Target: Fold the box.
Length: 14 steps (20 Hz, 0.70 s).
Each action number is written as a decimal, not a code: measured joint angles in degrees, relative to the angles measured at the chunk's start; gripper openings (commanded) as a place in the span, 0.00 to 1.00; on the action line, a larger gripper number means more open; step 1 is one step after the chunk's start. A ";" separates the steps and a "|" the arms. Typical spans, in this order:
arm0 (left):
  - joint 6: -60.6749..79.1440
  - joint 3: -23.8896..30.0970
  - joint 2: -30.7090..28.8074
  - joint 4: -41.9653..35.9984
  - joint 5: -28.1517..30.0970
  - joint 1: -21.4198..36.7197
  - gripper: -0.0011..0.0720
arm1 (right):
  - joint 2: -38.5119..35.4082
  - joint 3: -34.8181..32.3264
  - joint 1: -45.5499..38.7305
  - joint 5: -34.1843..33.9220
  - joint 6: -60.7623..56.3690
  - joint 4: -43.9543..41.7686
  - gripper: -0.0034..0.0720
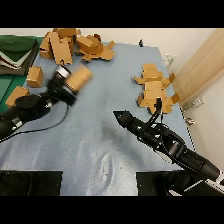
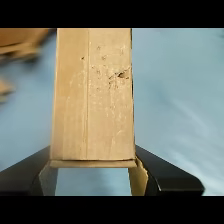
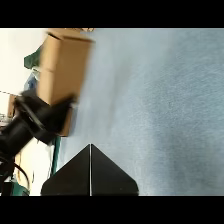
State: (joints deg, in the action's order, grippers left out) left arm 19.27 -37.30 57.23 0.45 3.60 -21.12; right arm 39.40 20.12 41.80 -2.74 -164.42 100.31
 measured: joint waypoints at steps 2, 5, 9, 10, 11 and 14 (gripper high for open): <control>-2.86 -0.59 -2.78 -1.25 11.78 0.72 0.54 | 0.00 0.00 0.00 0.17 0.50 0.00 0.05; -5.09 -1.01 -5.73 -4.39 29.11 1.03 0.54 | -0.02 0.00 0.00 0.31 1.11 0.00 0.05; -5.70 -1.18 -7.41 -6.34 44.85 1.36 0.54 | -0.02 0.00 0.00 0.31 1.55 0.00 0.05; -5.18 -1.22 -7.56 -6.54 46.45 1.38 0.54 | 0.00 0.00 0.00 0.35 1.66 0.00 0.05; -4.76 -1.22 -7.69 -6.64 47.08 1.49 0.54 | -0.02 0.00 0.00 0.35 1.84 0.02 0.05; -2.34 -1.22 -7.63 -9.03 41.51 3.63 0.54 | -0.02 0.00 0.00 0.33 1.99 0.22 0.05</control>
State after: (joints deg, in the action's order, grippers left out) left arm 16.93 -38.52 49.60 -8.58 45.10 -17.50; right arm 39.38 20.12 41.80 -2.42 -162.43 100.53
